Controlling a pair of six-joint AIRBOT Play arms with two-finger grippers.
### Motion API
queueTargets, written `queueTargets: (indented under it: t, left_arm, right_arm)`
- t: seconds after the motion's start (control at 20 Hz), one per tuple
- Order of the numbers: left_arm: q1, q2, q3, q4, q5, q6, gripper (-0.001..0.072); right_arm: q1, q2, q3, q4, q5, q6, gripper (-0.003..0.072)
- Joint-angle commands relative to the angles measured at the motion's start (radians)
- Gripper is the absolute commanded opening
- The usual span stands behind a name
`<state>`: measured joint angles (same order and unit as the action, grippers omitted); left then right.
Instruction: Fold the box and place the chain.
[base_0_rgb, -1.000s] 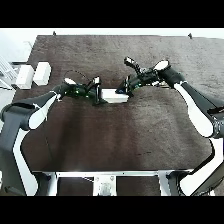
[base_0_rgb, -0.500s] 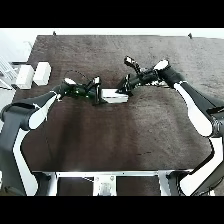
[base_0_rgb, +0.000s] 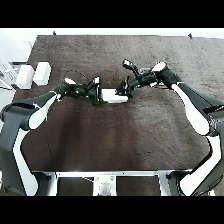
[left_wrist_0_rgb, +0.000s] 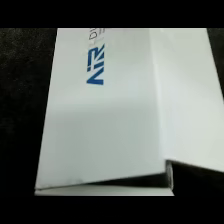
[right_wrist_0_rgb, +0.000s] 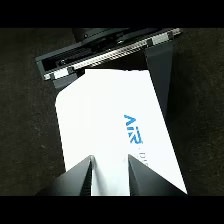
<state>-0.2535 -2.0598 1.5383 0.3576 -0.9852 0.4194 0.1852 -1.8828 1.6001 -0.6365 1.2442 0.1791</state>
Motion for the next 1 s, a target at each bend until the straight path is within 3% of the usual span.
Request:
queueTargets:
  t: [0.0, 0.8, 0.95]
  left_arm:
    - [0.001, 0.000, 0.000, 0.000, 0.000, 0.000, 0.0279]
    - [0.001, 0.000, 0.000, 0.000, 0.000, 0.000, 0.0279]
    - [0.000, 0.000, 0.000, 0.000, 0.000, 0.000, 0.0279]
  right_arm:
    - [0.000, -0.001, 0.016, 0.020, -0.017, -0.001, 0.0262]
    - [0.024, -0.001, 0.037, -0.038, -0.064, -0.001, 0.0286]
    - [0.026, 0.001, 0.039, -0.037, -0.095, -0.001, 0.0329]
